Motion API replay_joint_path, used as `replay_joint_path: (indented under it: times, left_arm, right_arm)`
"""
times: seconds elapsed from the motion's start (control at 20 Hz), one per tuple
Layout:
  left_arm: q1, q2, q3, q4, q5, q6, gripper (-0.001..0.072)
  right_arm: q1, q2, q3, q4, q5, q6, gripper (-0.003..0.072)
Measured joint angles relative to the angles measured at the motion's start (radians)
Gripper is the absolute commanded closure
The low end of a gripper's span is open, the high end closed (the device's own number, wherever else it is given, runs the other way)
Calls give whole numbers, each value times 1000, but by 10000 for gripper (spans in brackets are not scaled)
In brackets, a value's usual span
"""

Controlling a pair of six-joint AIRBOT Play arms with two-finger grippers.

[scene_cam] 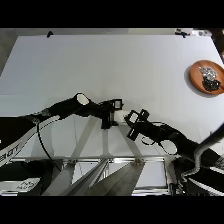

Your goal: Fold the box and place the chain.

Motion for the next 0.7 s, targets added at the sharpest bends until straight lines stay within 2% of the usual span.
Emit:
replay_joint_path:
  times: [0.3,0.5,0.6,0.7]
  left_arm:
    - [0,0,0,0,0,0,252]
    - [0,0,0,0,0,2,252]
    - [0,0,0,0,0,2,252]
    - [0,0,0,0,0,3,252]
  right_arm:
    - [0,48,-1,61,-224,-22,676]
    - [0,120,-1,159,-270,-139,677]
    - [0,148,-2,323,-257,-293,678]
    - [0,167,-2,623,-270,-540,679]
